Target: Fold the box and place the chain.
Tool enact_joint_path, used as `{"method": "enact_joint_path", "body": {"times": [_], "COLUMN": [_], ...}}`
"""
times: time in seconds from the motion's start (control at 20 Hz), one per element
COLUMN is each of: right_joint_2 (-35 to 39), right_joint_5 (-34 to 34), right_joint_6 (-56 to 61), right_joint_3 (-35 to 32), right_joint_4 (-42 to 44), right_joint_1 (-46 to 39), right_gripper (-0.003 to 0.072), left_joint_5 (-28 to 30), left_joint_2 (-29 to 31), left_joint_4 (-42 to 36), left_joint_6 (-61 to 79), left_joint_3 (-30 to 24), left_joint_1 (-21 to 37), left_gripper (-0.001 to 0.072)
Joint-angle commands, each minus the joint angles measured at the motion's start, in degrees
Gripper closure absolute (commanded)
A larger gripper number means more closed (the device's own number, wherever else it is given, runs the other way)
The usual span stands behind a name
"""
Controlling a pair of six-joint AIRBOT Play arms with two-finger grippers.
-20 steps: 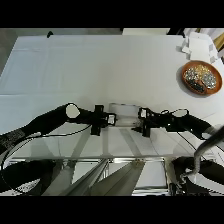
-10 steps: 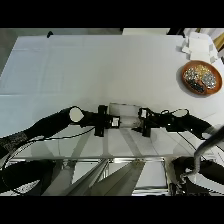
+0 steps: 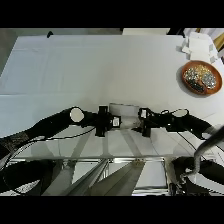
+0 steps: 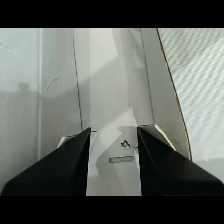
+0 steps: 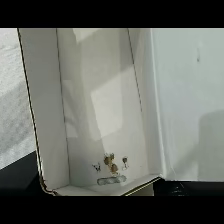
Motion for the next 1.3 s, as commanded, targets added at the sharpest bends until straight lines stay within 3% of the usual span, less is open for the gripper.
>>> {"method": "enact_joint_path", "body": {"times": [0.0, 0.15, 0.2, 0.3, 0.35, 0.55, 0.65, 0.7, 0.95, 1.25], "right_joint_2": [0.02, 0.04, 0.02, 0.02, 0.02, 0.04, 0.04, 0.02, 0.02, 0.02], "right_joint_5": [0.0, 0.0, 0.0, 0.0, 0.0, 0.0, 0.0, 0.0, 0.0, 0.0], "right_joint_6": [0.04, 0.04, 0.04, 0.04, 0.04, 0.04, 0.04, 0.04, 0.04, 0.04], "right_joint_3": [0.0, 0.0, 0.0, 0.0, 0.0, 0.0, 0.0, 0.0, 0.0, 0.0], "right_joint_4": [0.07, 0.07, 0.07, 0.07, 0.07, 0.07, 0.07, 0.07, 0.07, 0.07], "right_joint_1": [0.0, 0.0, 0.0, 0.0, 0.0, 0.0, 0.0, 0.0, 0.0, 0.0], "right_gripper": [0.0275, 0.0275, 0.0275, 0.0275, 0.0275, 0.0275, 0.0275, 0.0275, 0.0275, 0.0275], "left_joint_5": [0.0, -0.11, -0.24, -1.05, -2.12, -14.53, -21.51, -22.64, -22.88, -20.98], "left_joint_2": [0.81, 6.47, 9.07, 14.19, 16.46, 22.38, 22.32, 22.25, 18.05, 6.27], "left_joint_4": [0.11, 0.74, 0.9, 3.21, 4.79, 7.19, 7.15, 7.04, 3.87, -1.44], "left_joint_6": [-3.23, -16.5, -20.94, -28.76, -32.28, -44.96, -52.17, -55.56, -68.5, -68.46], "left_joint_3": [-0.02, -0.04, -0.04, -0.04, -0.04, -0.07, -1.11, -2.38, -9.46, -9.75], "left_joint_1": [0.02, 1.92, 3.15, 6.03, 7.61, 16.65, 21.2, 22.91, 28.63, 26.4], "left_gripper": [0.037, 0.0382, 0.0426, 0.0604, 0.0635, 0.0642, 0.0653, 0.071, 0.0707, 0.0707]}}
